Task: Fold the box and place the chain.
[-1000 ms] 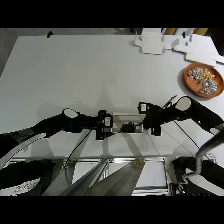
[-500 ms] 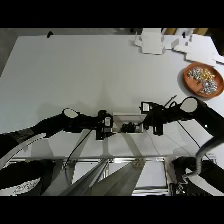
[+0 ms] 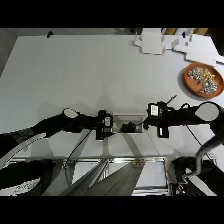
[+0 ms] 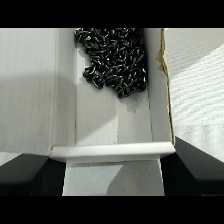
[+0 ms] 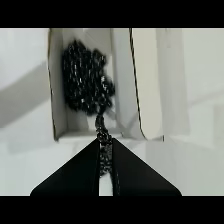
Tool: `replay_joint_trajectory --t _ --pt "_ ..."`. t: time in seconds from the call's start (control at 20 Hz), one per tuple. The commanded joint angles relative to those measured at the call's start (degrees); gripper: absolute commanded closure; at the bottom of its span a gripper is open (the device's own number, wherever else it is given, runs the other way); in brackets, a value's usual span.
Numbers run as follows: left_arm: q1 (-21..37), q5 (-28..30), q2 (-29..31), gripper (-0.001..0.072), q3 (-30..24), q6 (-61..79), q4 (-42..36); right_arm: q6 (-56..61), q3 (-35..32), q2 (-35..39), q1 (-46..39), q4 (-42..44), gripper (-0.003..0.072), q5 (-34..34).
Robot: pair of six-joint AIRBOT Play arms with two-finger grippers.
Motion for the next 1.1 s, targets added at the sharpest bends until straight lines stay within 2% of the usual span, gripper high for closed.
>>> replay_joint_trajectory --t 0.0,0.3,0.65,0.85,1.05 --pt "0.0 0.02 0.02 0.0698 -0.02 0.02 0.0 0.26 0.02 3.56 0.07 11.47 0.0667 2.21" --pt "0.0 0.02 0.02 0.0698 -0.02 0.02 0.0 -1.4 0.02 3.56 0.79 26.34 0.0667 2.71" --pt "0.0 0.02 0.02 0.0698 -0.02 0.02 0.0 -1.53 0.02 2.36 8.85 22.8 0.0667 -6.51" --pt "0.0 0.02 0.02 0.0698 -0.02 0.02 0.0 -1.36 0.02 -0.55 9.22 22.51 0.0667 -7.26" --pt "0.0 0.02 0.02 0.0698 -0.02 0.0 0.0 -0.61 0.02 -4.7 9.22 17.42 0.0655 -7.02"
